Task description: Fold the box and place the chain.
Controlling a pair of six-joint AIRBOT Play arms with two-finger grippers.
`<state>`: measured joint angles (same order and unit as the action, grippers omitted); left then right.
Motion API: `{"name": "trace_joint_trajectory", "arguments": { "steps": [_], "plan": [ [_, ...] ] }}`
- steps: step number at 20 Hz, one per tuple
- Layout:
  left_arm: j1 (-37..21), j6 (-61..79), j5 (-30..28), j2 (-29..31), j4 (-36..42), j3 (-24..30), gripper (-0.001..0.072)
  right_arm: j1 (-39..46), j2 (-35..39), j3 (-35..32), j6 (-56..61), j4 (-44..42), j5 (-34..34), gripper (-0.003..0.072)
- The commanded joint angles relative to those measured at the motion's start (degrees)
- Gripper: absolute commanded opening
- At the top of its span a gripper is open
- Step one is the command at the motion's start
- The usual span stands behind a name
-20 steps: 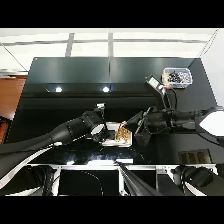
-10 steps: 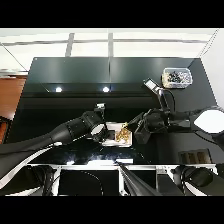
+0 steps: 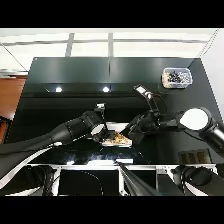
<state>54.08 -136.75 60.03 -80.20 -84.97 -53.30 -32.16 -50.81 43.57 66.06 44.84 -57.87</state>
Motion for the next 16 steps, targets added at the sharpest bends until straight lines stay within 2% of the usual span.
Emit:
{"name": "trace_joint_trajectory", "arguments": {
  "steps": [1, 4, 7, 13, 14, 15, 16],
  "plan": [
    [-0.02, 0.02, 0.24, -0.04, 0.28, 0.0, 0.0031, 7.15, 1.03, 1.18, 0.15, 0.35, -9.6, 0.0438],
    [-0.04, 0.02, 0.42, 0.13, 1.25, -0.17, 0.0031, 16.85, 6.21, 1.18, 0.11, 2.23, -15.13, 0.0438],
    [0.02, -0.81, 0.44, 0.15, 1.22, -1.46, 0.0029, 23.26, 11.04, 1.18, -0.09, 2.78, -17.35, 0.0438],
    [-0.63, -2.97, 1.55, 0.11, -0.07, -2.91, 0.0043, 24.41, 13.05, 1.16, -0.07, 1.66, -16.98, 0.0438],
    [-0.72, -2.97, 1.6, 0.17, -0.07, -3.17, 0.0238, 24.41, 13.05, 1.16, -0.07, 1.66, -16.87, 0.0438],
    [-0.92, -1.77, 1.62, 0.28, -0.07, -3.8, 0.048, 24.41, 13.05, 1.16, -0.07, 1.66, -16.85, 0.0438],
    [-1.31, 4.07, 1.88, 0.48, -0.13, -4.94, 0.053, 24.41, 13.05, 1.16, -0.07, 1.68, -16.85, 0.0438]
  ]
}}
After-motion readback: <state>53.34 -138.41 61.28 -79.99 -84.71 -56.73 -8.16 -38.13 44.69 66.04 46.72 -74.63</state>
